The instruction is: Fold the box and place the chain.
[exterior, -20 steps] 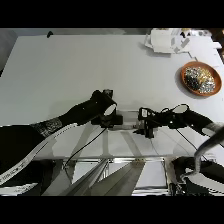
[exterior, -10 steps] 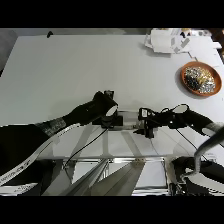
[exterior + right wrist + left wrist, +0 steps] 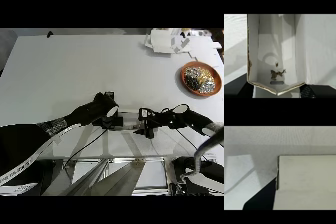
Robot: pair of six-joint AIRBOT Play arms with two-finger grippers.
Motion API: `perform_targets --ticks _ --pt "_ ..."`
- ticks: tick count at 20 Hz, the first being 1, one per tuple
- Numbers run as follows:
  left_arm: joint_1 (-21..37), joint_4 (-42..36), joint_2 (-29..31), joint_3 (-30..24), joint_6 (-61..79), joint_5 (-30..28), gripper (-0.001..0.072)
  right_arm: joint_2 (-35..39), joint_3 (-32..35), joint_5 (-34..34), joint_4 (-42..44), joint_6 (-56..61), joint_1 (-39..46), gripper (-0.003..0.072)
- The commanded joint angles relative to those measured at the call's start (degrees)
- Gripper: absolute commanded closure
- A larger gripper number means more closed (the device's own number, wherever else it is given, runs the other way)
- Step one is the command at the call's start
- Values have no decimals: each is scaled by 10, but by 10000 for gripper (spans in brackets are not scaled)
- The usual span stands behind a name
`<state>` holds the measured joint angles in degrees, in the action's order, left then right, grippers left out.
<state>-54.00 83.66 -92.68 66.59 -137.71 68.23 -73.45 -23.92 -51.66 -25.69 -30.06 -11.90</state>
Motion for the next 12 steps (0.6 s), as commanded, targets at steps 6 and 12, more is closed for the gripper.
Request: perform_targets --ticks 6,12 --pt "1 5 19 0 72 18 480 0 0 0 0 0 0 347" --pt "16 8 96 0 116 24 480 0 0 0 0 0 0 347"
